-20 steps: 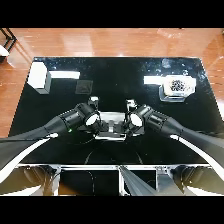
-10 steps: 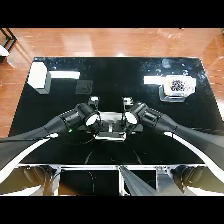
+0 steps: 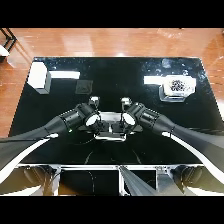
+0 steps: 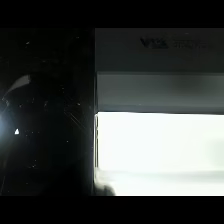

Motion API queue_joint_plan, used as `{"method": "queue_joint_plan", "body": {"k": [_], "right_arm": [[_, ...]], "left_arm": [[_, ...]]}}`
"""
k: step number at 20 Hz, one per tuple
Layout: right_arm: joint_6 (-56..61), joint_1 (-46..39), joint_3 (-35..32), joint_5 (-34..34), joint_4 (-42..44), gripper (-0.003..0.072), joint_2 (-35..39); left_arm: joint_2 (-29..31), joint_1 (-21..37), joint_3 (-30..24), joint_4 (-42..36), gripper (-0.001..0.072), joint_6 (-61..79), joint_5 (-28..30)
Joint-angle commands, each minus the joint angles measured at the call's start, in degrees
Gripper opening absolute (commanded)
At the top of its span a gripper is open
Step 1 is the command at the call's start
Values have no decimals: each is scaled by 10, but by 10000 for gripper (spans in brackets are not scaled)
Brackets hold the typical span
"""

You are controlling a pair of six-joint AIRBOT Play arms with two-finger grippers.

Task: Fold the box and place the chain.

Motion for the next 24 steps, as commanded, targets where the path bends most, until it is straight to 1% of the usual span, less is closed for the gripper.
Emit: {"method": "queue_joint_plan", "body": {"k": [1, 2, 10, 13, 14, 15, 18, 20, 22, 24], "right_arm": [[-3, 11, 1, -2, -6, 113, -2], [-4, 11, 1, -2, -6, 23, -2], [-4, 11, 1, 0, -6, 22, -1], [-15, 11, 1, 3, -6, 32, -1], [-15, 11, 1, 5, -6, 190, -1], [-15, 10, 1, 10, -6, 423, -1], [-19, 10, 1, 15, -12, 429, 6], [-41, 6, 1, 20, -17, 429, 24], [-78, -4, 1, 38, -21, 430, 58], [-101, -10, 1, 62, -40, 429, 115]], "left_arm": [[0, 0, 0, 0, 17, 0, -2], [0, 0, 0, 0, 17, 0, -2], [0, 0, 0, 0, 17, 0, -2], [0, 0, 0, 0, 17, 0, -2], [0, 0, 0, 0, 17, 0, -1], [0, 0, 0, 0, 17, 0, -2], [0, 0, 0, 0, 17, 0, -2], [0, 0, 0, 0, 17, 0, -1], [0, 0, 0, 0, 17, 0, 3], [0, 0, 0, 1, 17, 0, 5]]}}
